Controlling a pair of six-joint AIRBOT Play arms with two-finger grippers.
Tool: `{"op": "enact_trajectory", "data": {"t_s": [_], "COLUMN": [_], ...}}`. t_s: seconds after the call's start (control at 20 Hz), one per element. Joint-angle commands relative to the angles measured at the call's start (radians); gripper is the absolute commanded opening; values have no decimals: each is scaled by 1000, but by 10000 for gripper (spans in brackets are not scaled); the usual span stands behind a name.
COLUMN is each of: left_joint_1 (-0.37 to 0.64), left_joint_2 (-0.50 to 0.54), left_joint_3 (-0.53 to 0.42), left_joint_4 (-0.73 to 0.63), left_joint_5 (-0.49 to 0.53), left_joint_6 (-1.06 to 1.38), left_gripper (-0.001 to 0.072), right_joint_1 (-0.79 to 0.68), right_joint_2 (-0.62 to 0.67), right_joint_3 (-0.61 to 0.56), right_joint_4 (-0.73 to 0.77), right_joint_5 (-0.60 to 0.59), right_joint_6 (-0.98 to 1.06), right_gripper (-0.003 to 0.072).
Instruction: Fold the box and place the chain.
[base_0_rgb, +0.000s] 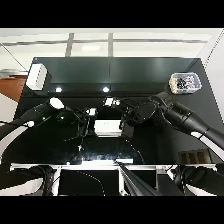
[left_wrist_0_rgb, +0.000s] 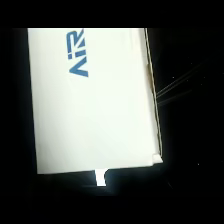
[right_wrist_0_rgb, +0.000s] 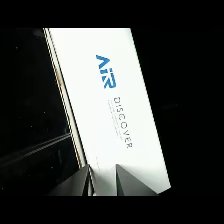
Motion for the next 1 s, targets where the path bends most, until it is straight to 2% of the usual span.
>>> {"op": "enact_trajectory", "data": {"t_s": [0.0, 0.95], "left_joint_1": [-1, -1], "left_joint_2": [-1, -1], "left_joint_3": [0, 0], "left_joint_4": [0, 0], "left_joint_5": [0, 0], "left_joint_6": [0, 0], "left_gripper": [459, 459], "right_joint_1": [7, 6], "right_joint_2": [-4, 11], "right_joint_3": [1, -19], "right_joint_4": [-5, 1], "right_joint_5": [4, -7], "right_joint_6": [16, 40], "right_gripper": [214, 214]}}
